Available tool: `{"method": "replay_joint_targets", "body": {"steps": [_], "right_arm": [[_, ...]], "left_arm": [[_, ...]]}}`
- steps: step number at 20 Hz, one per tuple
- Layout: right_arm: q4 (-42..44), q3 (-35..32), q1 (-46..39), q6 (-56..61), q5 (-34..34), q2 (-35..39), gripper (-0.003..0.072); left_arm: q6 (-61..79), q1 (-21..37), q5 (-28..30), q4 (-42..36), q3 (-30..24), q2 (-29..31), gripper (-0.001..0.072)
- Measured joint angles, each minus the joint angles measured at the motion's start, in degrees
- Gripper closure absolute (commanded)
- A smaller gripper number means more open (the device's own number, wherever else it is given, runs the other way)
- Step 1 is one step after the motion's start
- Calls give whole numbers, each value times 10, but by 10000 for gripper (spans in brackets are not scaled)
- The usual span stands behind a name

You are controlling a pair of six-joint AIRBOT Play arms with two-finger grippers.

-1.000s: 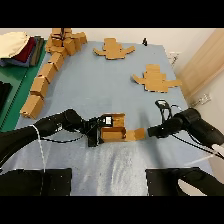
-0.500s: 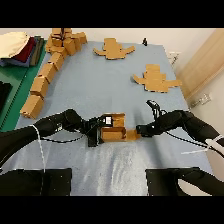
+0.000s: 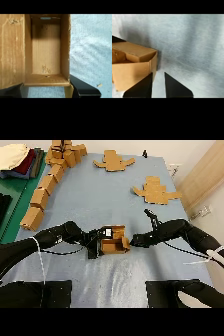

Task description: Fold the box.

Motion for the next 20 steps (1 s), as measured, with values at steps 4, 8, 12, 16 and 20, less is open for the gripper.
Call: {"method": "replay_joint_targets", "body": {"steps": [4,8,12,16,20], "right_arm": [[5,25,0,-3,-9,2,210],[6,34,12,-2,-15,-8,227],[3,39,60,7,2,-32,229],[-73,69,123,96,20,-51,230],[-200,115,194,240,7,-75,248]], "left_arm": [[0,0,0,0,0,0,353],[0,0,0,0,0,0,353],[0,0,0,0,0,0,353],[0,0,0,0,0,0,353],[0,0,0,0,0,0,353]]}}
